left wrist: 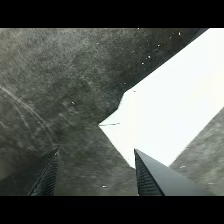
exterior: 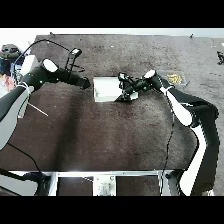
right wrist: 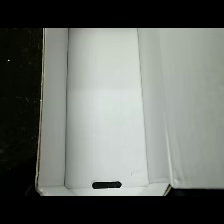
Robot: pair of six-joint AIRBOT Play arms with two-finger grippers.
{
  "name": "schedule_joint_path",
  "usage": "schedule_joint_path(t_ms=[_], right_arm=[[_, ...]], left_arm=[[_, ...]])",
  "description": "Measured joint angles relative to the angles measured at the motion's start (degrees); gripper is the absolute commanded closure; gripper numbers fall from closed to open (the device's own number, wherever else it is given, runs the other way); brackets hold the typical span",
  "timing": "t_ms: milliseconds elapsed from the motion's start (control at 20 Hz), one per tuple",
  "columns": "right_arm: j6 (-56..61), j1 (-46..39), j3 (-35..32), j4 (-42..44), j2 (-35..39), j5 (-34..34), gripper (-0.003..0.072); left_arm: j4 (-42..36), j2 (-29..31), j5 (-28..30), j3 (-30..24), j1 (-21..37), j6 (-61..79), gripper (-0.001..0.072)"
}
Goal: Fold the box and place the chain.
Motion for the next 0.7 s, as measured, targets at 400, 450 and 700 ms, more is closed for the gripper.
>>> schedule_joint_path(t_ms=[400,450,700], right_arm=[[0.0,0.0,0.0,0.0,0.0,0.0,0.0242],[0.02,0.0,0.0,0.0,0.0,0.0,0.0242],[0.0,0.0,0.0,0.0,0.0,0.0,0.0242]], left_arm=[[-20.72,-10.73,-7.15,6.54,6.4,29.62,0.0242],[-22.08,-13.16,-9.66,8.68,6.84,33.11,0.0229],[-24.55,-20.13,-18.23,13.57,8.0,52.48,0.0045]])
